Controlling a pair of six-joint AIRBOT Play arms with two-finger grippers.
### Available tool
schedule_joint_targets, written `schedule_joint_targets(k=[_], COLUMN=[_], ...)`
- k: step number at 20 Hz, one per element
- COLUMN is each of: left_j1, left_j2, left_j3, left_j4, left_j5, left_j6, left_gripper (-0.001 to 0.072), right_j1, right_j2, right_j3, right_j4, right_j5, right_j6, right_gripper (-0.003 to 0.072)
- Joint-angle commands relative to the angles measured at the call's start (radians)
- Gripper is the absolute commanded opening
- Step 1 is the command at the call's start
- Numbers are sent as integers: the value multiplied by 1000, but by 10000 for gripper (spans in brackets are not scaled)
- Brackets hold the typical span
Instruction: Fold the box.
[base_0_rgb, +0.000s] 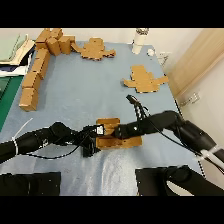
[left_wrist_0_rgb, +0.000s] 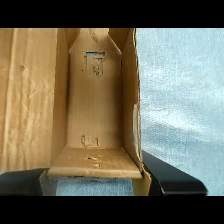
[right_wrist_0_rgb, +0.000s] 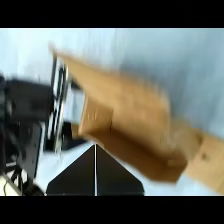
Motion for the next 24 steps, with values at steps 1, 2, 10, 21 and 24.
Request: schedule_joint_targets(k=[1,2,10,21,24], left_j1=[0,0,0,0,0], left_j2=[0,0,0,0,0], left_j3=[0,0,0,0,0], left_j4=[0,0,0,0,0], left_j5=[0,0,0,0,0], left_j6=[0,0,0,0,0], left_gripper=[608,608,608,607,608], right_j1=[0,0,13,87,69], right_j2=[-158,-206,-388,-431,-350], right_j3=[117,148,206,209,209], right_j4=[-51,-71,-101,-196,-265], right_j5=[63,63,41,75,116], right_j6=[-33,-33,-77,-93,-92], right_gripper=[3,3,3,3,3])
